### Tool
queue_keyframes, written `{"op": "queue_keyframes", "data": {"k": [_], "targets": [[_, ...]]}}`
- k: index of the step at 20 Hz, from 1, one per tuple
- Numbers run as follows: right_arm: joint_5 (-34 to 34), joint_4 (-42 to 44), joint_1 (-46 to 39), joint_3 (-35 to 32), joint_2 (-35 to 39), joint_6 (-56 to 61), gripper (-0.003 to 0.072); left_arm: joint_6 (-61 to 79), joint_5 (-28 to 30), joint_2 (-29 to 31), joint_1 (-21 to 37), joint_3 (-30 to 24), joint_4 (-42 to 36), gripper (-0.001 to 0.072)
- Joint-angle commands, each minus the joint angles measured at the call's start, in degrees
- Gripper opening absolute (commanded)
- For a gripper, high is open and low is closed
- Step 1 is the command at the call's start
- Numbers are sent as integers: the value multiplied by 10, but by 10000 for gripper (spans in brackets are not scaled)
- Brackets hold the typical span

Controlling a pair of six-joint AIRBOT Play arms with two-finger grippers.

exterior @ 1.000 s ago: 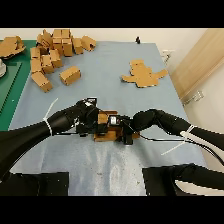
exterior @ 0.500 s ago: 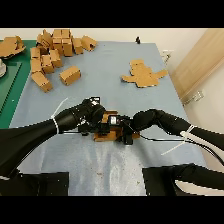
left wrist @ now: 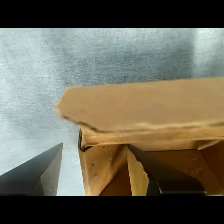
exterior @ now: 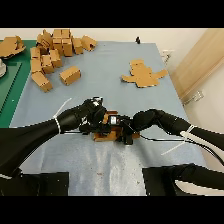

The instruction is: Fold the box.

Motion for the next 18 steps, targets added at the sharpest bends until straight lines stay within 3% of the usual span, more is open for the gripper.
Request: {"op": "queue_keyframes", "data": {"k": [1, 5, 6, 7, 8, 9, 18], "targets": [[0, 0, 0, 0, 0, 0, 597, 2, 1, -6, -2, 0, -6, 586], [0, 0, 0, 0, 0, 0, 598, -1, -1, -20, -2, 0, -23, 583], [0, 0, 0, 0, 0, 0, 598, -3, -1, -21, -2, 0, -24, 433], [0, 0, 0, 0, 0, 0, 597, -2, 0, -20, -2, 0, -24, 215], [0, 0, 0, 0, 0, 0, 597, -2, 2, -20, -2, 1, -24, 83], [0, 0, 0, 0, 0, 0, 597, -2, 2, -20, -2, 1, -24, 11], [0, 0, 0, 0, 0, 0, 598, 0, -19, -20, -2, 1, -33, 15]]}}
